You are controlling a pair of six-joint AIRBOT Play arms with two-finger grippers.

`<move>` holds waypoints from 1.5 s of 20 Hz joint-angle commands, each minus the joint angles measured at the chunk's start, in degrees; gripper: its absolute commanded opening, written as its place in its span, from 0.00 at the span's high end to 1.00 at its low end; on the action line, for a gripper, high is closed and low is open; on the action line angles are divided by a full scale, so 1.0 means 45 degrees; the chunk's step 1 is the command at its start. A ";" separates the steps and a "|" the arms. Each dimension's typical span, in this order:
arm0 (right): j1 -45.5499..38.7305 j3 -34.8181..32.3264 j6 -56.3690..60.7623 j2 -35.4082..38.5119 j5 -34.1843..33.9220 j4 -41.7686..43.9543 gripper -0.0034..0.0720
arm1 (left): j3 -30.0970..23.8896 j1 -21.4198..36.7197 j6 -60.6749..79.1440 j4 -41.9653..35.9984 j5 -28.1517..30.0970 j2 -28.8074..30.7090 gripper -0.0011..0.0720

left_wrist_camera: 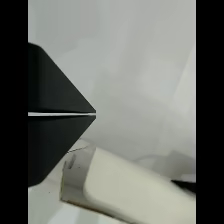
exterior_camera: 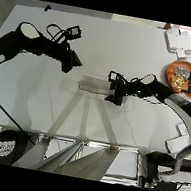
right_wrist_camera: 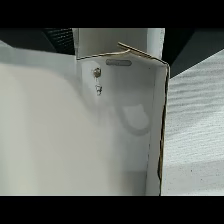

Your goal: Fold the box and place the chain.

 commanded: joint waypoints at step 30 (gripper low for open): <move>-0.0010 0.0000 0.0010 -0.0010 0.0005 0.0005 0.42 | -0.4716 -0.0442 0.8213 -0.1661 0.2433 -0.0053 0.58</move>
